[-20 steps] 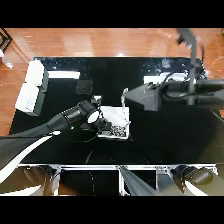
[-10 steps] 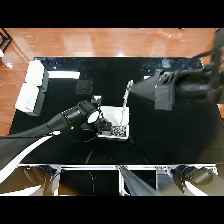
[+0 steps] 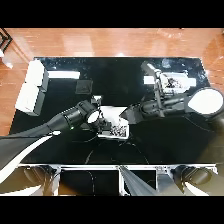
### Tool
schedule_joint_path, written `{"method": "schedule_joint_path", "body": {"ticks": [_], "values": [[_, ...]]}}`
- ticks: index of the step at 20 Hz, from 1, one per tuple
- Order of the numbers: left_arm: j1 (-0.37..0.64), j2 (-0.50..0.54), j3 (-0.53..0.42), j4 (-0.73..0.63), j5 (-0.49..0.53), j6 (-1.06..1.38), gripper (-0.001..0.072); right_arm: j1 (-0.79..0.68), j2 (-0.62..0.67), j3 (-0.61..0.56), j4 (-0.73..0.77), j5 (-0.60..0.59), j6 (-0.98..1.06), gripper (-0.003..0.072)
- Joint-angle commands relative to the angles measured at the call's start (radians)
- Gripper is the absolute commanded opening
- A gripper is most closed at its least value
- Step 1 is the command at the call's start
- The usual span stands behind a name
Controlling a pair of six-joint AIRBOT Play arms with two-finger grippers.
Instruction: Fold the box and place the chain.
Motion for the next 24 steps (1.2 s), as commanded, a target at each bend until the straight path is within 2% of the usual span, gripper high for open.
{"method": "schedule_joint_path", "body": {"ticks": [1, 4, 5, 6, 7, 8, 12, 14, 15, 17, 18, 19, 20, 22, 24], "values": [[-0.001, 0.0, 0.0, 0.0, 0.0, 0.0, 0.0023, 0.031, -0.053, -0.025, -0.053, -0.024, 0.002, 0.0019], [0.0, 0.0, 0.0, 0.0, 0.0, 0.0, 0.0023, 0.031, -0.061, -0.046, -0.119, -0.024, 0.035, 0.0021], [0.0, 0.0, 0.0, 0.0, 0.001, 0.0, 0.0023, 0.032, -0.061, -0.05, -0.116, -0.016, 0.038, 0.0143], [0.0, 0.0, 0.0, 0.0, 0.001, 0.0, 0.0023, 0.034, -0.061, -0.051, -0.114, 0.002, 0.045, 0.0359], [0.0, 0.0, 0.0, 0.0, 0.001, 0.0, 0.0022, 0.033, -0.061, -0.05, -0.116, 0.027, 0.046, 0.0502], [0.0, 0.0, 0.0, 0.0, 0.0, 0.0, 0.0023, 0.021, -0.06, -0.05, -0.126, 0.057, 0.046, 0.0553], [0.0, 0.002, 0.006, -0.022, -0.001, 0.0, 0.0022, -0.134, 0.015, -0.05, -0.202, 0.175, 0.045, 0.0553], [0.0, 0.003, 0.021, -0.021, -0.002, 0.0, 0.0022, -0.227, 0.085, -0.05, -0.309, 0.226, 0.047, 0.0558], [0.0, 0.003, 0.031, -0.021, -0.002, 0.0, 0.0022, -0.267, 0.116, -0.05, -0.368, 0.259, 0.049, 0.0703], [0.0, 0.002, 0.051, -0.022, -0.015, -0.002, 0.0031, -0.319, 0.148, -0.05, -0.447, 0.32, 0.053, 0.0706], [0.0, 0.002, 0.063, -0.021, -0.034, -0.003, 0.0131, -0.331, 0.155, -0.05, -0.457, 0.338, 0.053, 0.0706], [0.0, 0.002, 0.076, -0.02, -0.06, -0.003, 0.0352, -0.335, 0.159, -0.05, -0.457, 0.341, 0.053, 0.0706], [0.0, 0.003, 0.09, -0.018, -0.089, -0.003, 0.0506, -0.335, 0.16, -0.05, -0.454, 0.335, 0.053, 0.0706], [0.0, 0.016, 0.113, -0.016, -0.135, 0.002, 0.0519, -0.335, 0.16, -0.05, -0.452, 0.313, 0.053, 0.0705], [0.0, 0.058, 0.125, -0.015, -0.161, 0.037, 0.0573, -0.335, 0.16, -0.05, -0.452, 0.28, 0.053, 0.0705]]}}
